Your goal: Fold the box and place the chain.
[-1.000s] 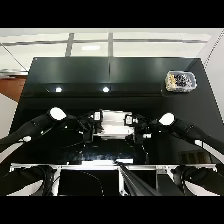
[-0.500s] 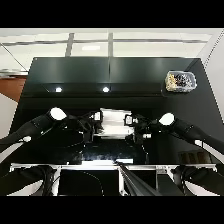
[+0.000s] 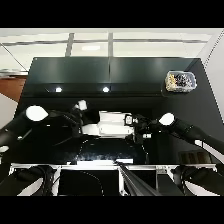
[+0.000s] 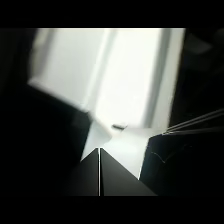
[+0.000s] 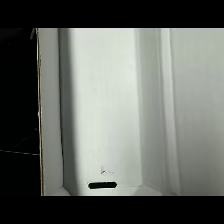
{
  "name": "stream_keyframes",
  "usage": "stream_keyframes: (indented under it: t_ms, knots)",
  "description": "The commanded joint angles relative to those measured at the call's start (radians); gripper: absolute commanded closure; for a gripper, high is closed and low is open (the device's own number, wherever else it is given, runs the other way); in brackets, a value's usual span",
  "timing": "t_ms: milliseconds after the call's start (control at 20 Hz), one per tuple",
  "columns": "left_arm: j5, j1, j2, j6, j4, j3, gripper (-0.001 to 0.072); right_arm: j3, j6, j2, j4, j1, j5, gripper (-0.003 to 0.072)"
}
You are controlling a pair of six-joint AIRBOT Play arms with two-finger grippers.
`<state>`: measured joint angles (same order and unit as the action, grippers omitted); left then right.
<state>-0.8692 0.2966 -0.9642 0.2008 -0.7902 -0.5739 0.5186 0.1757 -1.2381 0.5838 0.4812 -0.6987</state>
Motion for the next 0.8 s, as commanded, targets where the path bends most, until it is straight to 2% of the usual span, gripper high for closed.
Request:
stream_keyframes:
  t_ms: [0, 150, 350, 550, 750]
  knots:
    - [-0.065, -0.168, 0.103, 0.379, -0.102, 0.000, 0.0675, 0.000, 0.000, -0.001, 0.000, 0.001, 0.000, 0.0226]
    - [-0.127, -0.350, 0.092, 0.557, -0.131, 0.002, 0.0676, 0.000, 0.000, -0.001, 0.000, 0.001, 0.000, 0.0226]
    - [-0.076, -0.484, 0.023, 0.980, -0.120, 0.037, 0.0675, 0.000, 0.001, -0.001, 0.000, 0.001, 0.000, 0.0227]
    - [-0.171, -0.458, -0.143, 0.971, -0.007, 0.054, 0.0675, 0.000, 0.000, -0.001, 0.000, 0.001, 0.000, 0.0226]
    - [-0.231, -0.434, -0.341, 0.807, 0.163, 0.053, 0.0677, 0.000, 0.000, -0.001, 0.000, 0.001, 0.000, 0.0227]
